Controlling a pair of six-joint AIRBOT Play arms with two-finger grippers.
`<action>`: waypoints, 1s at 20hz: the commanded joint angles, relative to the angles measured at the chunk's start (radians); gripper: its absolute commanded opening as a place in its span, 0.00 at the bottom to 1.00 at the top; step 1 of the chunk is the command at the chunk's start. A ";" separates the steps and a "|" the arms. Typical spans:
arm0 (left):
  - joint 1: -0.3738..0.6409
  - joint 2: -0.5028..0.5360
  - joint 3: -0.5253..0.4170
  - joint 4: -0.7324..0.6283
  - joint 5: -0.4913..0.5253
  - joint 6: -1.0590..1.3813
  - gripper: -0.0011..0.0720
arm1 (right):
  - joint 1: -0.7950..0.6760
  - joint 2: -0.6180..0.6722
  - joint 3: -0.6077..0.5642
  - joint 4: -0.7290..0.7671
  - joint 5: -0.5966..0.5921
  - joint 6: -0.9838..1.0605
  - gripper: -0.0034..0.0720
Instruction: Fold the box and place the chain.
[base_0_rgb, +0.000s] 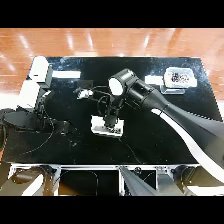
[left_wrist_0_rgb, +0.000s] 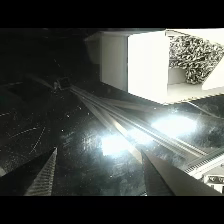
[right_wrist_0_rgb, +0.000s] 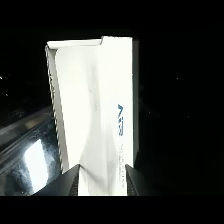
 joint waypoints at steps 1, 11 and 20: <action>-0.001 0.000 0.000 0.000 -0.001 0.000 0.86 | 0.000 -0.002 -0.001 0.024 0.019 -0.001 0.52; -0.001 0.000 0.000 0.000 -0.001 0.000 0.86 | 0.000 -0.002 -0.049 0.048 0.027 -0.001 0.31; -0.001 0.000 0.000 -0.003 -0.002 0.000 0.86 | 0.000 0.000 -0.049 -0.002 0.022 -0.001 0.31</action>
